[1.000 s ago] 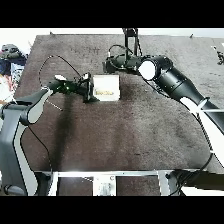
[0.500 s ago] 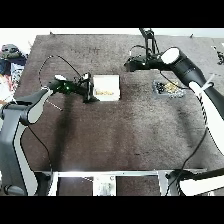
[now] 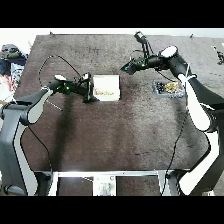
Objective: Fold the box and place the chain.
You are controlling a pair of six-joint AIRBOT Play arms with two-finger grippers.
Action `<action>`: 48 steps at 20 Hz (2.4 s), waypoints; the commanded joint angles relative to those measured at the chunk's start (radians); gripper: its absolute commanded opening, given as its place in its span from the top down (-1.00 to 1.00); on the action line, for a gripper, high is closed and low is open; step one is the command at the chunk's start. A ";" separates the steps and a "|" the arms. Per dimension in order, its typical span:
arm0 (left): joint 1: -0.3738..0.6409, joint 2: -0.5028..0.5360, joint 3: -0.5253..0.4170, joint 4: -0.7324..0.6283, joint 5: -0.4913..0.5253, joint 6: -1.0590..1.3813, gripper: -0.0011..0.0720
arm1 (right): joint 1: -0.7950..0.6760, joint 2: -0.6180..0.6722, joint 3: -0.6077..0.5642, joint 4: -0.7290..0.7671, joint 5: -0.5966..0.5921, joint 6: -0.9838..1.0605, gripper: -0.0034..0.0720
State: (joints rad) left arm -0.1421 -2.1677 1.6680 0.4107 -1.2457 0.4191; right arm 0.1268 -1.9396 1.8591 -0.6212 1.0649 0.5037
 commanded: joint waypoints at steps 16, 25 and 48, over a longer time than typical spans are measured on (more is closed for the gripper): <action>0.000 -0.001 0.000 0.000 0.001 0.000 0.41 | 0.100 -0.046 0.022 -0.047 0.266 -0.411 0.26; 0.000 -0.001 0.000 0.000 0.000 0.000 0.41 | 0.155 -0.049 0.018 -0.068 0.229 -0.447 0.26; 0.000 -0.001 0.000 0.000 0.000 0.000 0.41 | 0.177 -0.048 0.015 -0.199 0.191 -0.423 0.48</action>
State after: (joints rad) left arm -0.1421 -2.1677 1.6680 0.4103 -1.2449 0.4183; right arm 0.3035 -1.9884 1.8744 -0.7788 1.2148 0.0597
